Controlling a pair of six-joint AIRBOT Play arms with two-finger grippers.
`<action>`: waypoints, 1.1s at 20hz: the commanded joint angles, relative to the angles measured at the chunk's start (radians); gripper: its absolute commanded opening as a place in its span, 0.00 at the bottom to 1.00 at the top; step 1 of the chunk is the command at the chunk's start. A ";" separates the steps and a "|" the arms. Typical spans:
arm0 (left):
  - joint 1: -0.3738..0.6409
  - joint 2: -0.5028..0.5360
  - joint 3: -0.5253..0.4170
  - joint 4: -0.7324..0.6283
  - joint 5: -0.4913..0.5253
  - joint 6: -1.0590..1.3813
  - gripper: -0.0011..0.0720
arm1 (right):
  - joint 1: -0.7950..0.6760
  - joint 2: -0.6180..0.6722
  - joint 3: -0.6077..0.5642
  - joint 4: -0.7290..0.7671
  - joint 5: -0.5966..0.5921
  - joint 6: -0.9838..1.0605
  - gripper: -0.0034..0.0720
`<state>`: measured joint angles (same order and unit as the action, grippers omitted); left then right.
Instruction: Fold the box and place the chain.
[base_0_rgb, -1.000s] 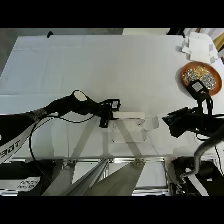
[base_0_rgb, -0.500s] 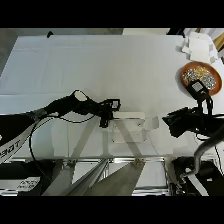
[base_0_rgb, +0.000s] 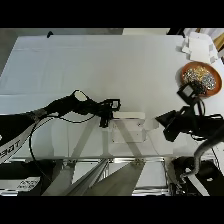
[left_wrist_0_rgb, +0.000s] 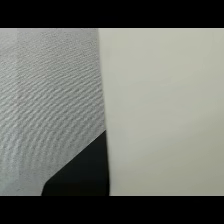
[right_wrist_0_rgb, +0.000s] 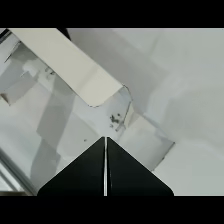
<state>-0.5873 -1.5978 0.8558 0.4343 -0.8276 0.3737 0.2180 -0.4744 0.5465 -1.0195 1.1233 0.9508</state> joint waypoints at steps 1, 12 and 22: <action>0.000 -0.001 0.001 0.000 0.000 0.000 0.03 | 0.099 -0.071 -0.029 0.088 -0.005 -0.261 0.07; 0.000 -0.001 0.001 0.000 0.000 0.000 0.03 | 0.291 -0.135 -0.168 -0.192 -0.174 -0.307 0.75; 0.000 -0.001 0.001 0.000 0.000 0.000 0.03 | 0.483 -0.099 -0.397 -0.208 -0.568 -0.489 0.96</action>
